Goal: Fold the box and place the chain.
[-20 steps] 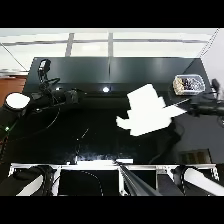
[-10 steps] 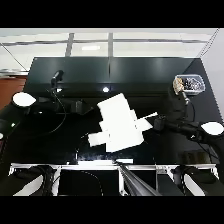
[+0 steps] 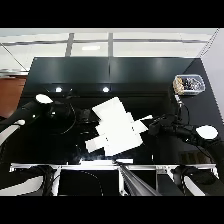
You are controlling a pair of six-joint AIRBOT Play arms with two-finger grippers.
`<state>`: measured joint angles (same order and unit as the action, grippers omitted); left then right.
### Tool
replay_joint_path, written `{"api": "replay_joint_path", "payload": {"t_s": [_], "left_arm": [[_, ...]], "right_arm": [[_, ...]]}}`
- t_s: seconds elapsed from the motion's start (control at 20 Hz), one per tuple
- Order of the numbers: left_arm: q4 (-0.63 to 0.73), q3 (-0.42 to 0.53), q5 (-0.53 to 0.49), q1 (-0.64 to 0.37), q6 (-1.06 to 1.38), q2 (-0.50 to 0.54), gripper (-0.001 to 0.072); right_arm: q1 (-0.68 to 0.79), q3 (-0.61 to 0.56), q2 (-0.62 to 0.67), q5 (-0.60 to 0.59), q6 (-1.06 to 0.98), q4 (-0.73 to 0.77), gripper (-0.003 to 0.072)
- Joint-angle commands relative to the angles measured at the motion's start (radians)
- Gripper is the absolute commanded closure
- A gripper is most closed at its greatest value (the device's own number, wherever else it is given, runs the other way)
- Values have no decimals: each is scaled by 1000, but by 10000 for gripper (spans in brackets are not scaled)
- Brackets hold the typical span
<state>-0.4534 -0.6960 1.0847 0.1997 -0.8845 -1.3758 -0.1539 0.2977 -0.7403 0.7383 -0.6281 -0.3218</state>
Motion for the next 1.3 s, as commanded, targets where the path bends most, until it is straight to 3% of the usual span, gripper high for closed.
{"api": "replay_joint_path", "payload": {"t_s": [0.0,0.2,0.35,0.45,0.6,0.7,0.8,0.85,0.9,1.0,1.1,1.15,1.2,1.25], "left_arm": [[90,-17,27,44,134,-87,1],[77,-22,35,80,190,-116,1],[77,-22,122,96,352,-122,1],[77,-22,127,102,403,-122,3],[80,-22,120,102,445,-131,27],[81,-22,121,102,465,-140,112],[118,-23,122,102,495,-153,113],[127,-30,126,102,500,-166,149],[125,-45,140,105,500,-183,277],[122,-84,191,104,504,-222,613],[116,-124,254,104,527,-244,679],[97,-143,266,104,530,-246,676],[72,-160,266,104,529,-246,677],[53,-174,266,104,529,-245,678]], "right_arm": [[-6,-1,1,-6,4,1,661],[-6,-1,1,-6,4,1,661],[-6,-1,1,-6,4,0,661],[-6,-1,1,-6,4,0,661],[-6,-1,1,-6,4,-1,661],[-6,-1,1,-6,4,-1,660],[-6,-1,1,-5,4,0,661],[-6,-1,1,-5,4,0,661],[-6,-1,1,-5,4,0,661],[-6,-1,1,-5,3,0,661],[-6,-1,1,-5,4,0,660],[-5,-1,1,-6,1,0,617],[2,2,1,-6,-14,-4,282],[21,15,2,-2,-40,-34,30]]}}
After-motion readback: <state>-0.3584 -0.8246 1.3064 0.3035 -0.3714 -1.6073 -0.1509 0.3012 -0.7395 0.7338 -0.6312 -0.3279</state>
